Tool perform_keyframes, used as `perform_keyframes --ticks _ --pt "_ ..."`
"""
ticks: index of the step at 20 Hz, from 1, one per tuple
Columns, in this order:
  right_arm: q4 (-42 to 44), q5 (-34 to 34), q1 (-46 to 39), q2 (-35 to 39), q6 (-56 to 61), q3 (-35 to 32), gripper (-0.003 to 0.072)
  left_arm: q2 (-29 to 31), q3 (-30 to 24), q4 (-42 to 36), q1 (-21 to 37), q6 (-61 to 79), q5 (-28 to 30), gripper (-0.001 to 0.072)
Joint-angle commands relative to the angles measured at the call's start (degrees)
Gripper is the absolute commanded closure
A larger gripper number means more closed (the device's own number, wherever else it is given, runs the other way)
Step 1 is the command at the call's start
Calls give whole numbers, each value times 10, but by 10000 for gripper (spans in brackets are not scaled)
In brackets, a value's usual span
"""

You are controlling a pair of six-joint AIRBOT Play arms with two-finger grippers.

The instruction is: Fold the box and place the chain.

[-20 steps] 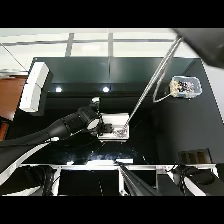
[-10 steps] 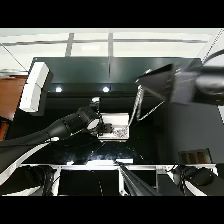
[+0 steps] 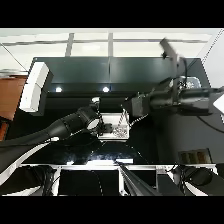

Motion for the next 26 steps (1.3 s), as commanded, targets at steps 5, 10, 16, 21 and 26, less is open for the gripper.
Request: perform_keyframes --ticks 5,10,16,21,26 --pt "-17 -57 2 -5 -17 -148 654 0 0 0 0 0 0 676" --pt "-35 -43 -38 -3 -21 -147 60 0 0 0 0 0 -1 676" --pt "-289 -59 -252 -3 26 -149 59 0 0 0 0 0 -1 676" --pt "-360 -232 -277 -104 52 -179 60 0 0 0 0 0 2 676" --pt "-430 -313 -274 -203 156 -177 206 0 0 0 0 0 -2 676"
